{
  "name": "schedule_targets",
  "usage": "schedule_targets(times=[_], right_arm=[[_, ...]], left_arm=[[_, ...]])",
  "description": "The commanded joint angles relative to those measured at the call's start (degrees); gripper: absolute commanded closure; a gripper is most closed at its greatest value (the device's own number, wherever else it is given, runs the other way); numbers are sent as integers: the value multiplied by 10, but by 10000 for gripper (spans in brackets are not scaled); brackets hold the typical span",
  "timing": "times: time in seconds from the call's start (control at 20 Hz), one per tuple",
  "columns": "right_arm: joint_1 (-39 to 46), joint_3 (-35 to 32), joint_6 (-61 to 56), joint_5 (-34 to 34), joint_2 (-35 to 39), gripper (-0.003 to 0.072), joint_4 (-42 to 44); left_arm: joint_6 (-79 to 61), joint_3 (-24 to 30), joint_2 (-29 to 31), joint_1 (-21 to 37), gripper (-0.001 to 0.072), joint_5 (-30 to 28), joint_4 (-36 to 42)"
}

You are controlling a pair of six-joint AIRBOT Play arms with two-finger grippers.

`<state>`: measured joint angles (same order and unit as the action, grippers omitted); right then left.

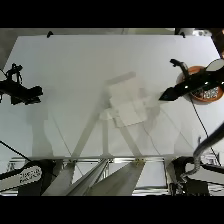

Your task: Fold the box and place the chain.

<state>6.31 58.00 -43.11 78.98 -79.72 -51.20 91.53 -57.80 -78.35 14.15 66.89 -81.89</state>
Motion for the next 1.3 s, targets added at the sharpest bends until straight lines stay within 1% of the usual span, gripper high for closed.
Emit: schedule_targets(times=[0.0,0.1,0.2,0.3,0.4,0.55,0.7,0.8,0.95,1.05,1.1,1.15,1.2,1.25], right_arm=[[-98,-97,9,-110,53,670,94],[-153,-138,-23,-182,76,670,96],[-202,-166,-83,-262,96,670,76],[-241,-176,-164,-329,102,670,27],[-266,-179,-255,-366,102,669,-35],[-287,-183,-388,-363,102,670,-160],[-299,-217,-482,-368,135,670,-226],[-299,-242,-513,-365,174,669,-252],[-299,-261,-514,-341,217,669,-256],[-299,-262,-514,-338,222,669,-263],[-299,-262,-514,-345,222,669,-264],[-299,-261,-514,-350,222,668,-264],[-299,-261,-514,-352,222,668,-264],[-299,-261,-514,-353,222,668,-264]], left_arm=[[0,0,0,0,700,0,0],[0,0,0,0,700,0,0],[0,0,0,0,700,0,0],[0,0,0,0,700,0,0],[0,0,0,0,700,0,0],[0,0,0,0,700,0,0],[0,0,0,0,700,-35,0],[0,0,0,0,700,-42,9],[-3,0,0,0,700,-68,21],[-72,0,0,-7,691,-53,50],[-124,0,0,-16,606,-45,81],[-171,0,0,-28,453,-37,121],[-199,0,0,-44,430,-28,150],[-206,0,0,-61,430,-19,159]])
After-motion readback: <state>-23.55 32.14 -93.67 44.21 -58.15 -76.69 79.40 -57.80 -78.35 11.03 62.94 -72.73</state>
